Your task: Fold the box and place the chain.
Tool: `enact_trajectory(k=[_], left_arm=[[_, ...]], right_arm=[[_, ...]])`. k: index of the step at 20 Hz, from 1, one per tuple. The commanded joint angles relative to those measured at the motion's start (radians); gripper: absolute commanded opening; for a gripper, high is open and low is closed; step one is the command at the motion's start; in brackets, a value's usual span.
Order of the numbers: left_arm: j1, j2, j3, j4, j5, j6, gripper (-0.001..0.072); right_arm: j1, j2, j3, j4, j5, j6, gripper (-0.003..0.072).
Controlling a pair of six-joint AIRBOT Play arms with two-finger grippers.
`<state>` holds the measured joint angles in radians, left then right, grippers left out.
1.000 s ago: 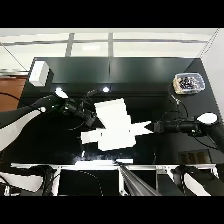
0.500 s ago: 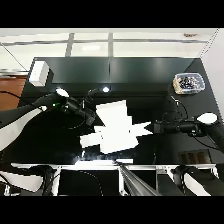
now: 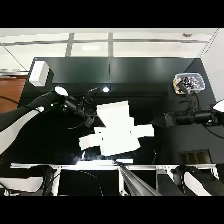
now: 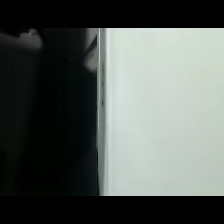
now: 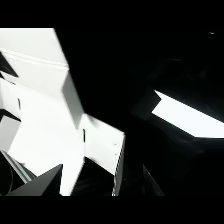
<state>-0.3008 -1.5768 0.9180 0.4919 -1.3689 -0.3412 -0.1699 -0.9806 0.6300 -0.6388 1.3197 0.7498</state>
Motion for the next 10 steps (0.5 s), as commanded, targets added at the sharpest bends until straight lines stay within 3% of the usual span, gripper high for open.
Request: enact_trajectory(k=[1,3,7,10], left_arm=[[-0.050,0.130,-0.037,-0.058,0.083,0.105,0.0020],[-0.081,0.199,-0.074,-0.045,0.201,0.222,0.0023],[-0.135,0.196,-0.079,0.210,0.249,0.369,0.0024],[-0.146,0.159,-0.091,0.196,0.380,0.361,0.0024]], right_arm=[[-0.017,0.001,0.080,-0.072,0.050,-0.018,0.0562],[-0.014,0.001,0.081,-0.074,0.044,-0.071,0.0562],[0.053,0.000,0.080,-0.093,-0.001,-0.187,0.0562],[0.158,-0.001,0.080,-0.176,-0.132,-0.186,0.0562]])
